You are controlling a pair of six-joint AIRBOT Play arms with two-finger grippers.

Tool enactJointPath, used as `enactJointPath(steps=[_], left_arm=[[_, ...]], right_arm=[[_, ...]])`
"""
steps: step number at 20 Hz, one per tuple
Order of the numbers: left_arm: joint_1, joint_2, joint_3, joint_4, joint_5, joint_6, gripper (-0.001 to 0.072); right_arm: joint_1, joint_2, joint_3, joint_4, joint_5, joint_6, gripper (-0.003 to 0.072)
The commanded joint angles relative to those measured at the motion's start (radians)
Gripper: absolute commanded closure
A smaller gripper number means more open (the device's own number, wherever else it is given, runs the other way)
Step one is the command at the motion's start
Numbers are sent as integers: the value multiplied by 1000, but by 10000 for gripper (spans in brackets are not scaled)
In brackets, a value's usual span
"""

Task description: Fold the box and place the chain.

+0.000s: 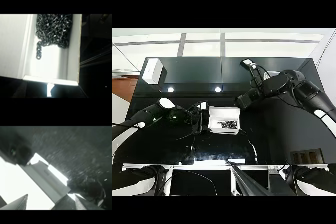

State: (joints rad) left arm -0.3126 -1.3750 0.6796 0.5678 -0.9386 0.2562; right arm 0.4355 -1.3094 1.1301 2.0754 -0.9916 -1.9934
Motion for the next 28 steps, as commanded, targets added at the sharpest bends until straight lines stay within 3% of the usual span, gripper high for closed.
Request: enactJointPath(steps=[1, 6, 7, 8, 15, 17, 23, 24, 25, 28], left_arm=[[-1, 0, 1, 0, 0, 1, 248], [-1, 0, 1, 0, 0, 1, 248], [-1, 0, 1, 0, 0, 1, 248], [-1, 0, 1, 0, 0, 1, 248], [-1, 0, 1, 0, 0, 1, 248], [-1, 0, 1, 0, 0, 1, 248], [-1, 0, 1, 0, 0, 1, 248], [-1, 0, 1, 0, 0, 1, 248], [-1, 0, 1, 0, 0, 1, 248], [-1, 0, 1, 0, 0, 1, 248]], right_arm=[[17, -26, 0, 27, -89, -110, -13], [79, -28, 0, 17, -102, -322, -12], [86, -29, -3, 15, -97, -327, 15], [91, -29, -12, 16, -90, -332, 152], [116, -29, -66, 15, -111, -338, 147], [118, -29, -66, 15, -138, -337, -20], [121, -20, -66, -20, -183, -337, -21], [125, -20, -66, -36, -174, -337, -12], [129, -20, -66, -43, -162, -337, 64], [138, -20, -66, -42, -131, -337, 135]])
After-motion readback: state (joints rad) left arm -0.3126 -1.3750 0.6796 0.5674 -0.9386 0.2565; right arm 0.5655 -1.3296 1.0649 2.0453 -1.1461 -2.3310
